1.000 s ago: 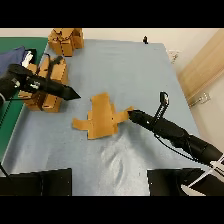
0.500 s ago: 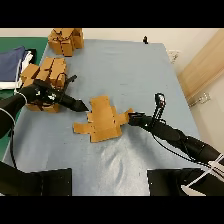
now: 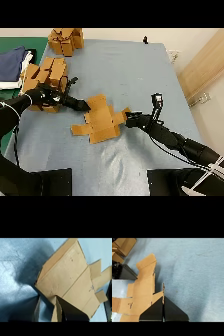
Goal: Fold the box.
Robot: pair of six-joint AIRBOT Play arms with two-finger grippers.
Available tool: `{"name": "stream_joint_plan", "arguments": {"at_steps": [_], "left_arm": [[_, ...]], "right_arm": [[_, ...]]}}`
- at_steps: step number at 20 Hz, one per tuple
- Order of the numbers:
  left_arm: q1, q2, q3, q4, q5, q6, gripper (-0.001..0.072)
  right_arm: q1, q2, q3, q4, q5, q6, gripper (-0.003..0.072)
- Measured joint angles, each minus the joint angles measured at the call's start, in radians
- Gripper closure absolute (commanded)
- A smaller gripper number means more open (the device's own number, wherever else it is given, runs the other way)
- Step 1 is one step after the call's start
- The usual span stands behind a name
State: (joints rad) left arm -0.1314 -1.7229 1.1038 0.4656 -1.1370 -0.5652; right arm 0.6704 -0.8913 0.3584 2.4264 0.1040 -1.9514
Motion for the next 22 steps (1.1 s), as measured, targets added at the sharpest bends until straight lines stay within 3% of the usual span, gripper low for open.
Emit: {"name": "stream_joint_plan", "arguments": {"at_steps": [4,14,22], "left_arm": [[0.000,-0.012,0.000,-0.064,0.018,0.026,0.0399],[0.045,-0.055,0.000,-0.174,-0.168,0.140,0.0401],[0.074,-0.059,-0.002,-0.253,-0.197,0.185,0.0429]], "right_arm": [[0.010,0.002,0.000,-0.005,0.012,0.019,0.0684],[0.013,0.002,0.000,-0.006,0.037,0.029,0.0684],[0.013,0.002,0.000,-0.007,0.038,0.029,0.0683]]}}
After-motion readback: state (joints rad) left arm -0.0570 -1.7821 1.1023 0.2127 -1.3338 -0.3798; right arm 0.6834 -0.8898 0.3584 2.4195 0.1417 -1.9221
